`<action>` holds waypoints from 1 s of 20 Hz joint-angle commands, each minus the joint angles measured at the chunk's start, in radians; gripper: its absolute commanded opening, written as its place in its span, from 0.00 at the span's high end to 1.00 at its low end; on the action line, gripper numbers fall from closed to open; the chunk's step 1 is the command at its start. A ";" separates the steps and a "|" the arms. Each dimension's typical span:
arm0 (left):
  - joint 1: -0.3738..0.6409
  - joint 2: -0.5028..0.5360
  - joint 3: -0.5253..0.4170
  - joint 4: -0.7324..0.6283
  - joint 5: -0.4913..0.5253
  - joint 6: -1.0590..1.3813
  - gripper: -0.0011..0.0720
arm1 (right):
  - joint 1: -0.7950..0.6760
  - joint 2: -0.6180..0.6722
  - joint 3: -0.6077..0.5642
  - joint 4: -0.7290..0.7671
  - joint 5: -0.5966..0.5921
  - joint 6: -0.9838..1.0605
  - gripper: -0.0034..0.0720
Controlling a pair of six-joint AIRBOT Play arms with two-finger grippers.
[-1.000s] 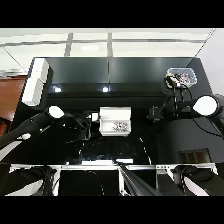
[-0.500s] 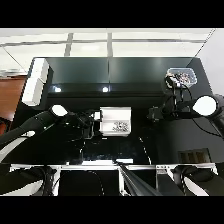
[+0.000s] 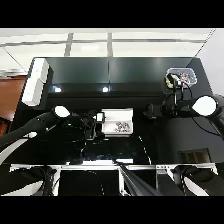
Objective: Fold the box and place the chain.
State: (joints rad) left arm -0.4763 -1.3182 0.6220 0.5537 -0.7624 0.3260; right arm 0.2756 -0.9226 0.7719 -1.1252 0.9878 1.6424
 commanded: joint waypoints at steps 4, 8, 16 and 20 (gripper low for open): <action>-0.005 -0.001 0.001 0.002 0.013 -0.005 0.41 | 0.003 -0.122 -0.001 0.394 -0.320 -0.217 0.02; -0.005 -0.001 0.001 0.002 0.013 -0.004 0.41 | 0.061 -0.241 -0.001 0.462 -0.294 -0.510 0.02; -0.005 -0.002 0.001 0.003 0.014 -0.004 0.41 | 0.090 -0.224 0.069 0.362 -0.042 -1.313 0.02; -0.005 -0.002 0.001 0.003 0.014 -0.005 0.41 | 0.120 -0.245 0.069 0.393 -0.041 -1.445 0.02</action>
State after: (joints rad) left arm -0.4808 -1.3190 0.6224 0.5556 -0.7494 0.3210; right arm 0.3798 -1.1549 0.8364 -0.7509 0.9291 0.3561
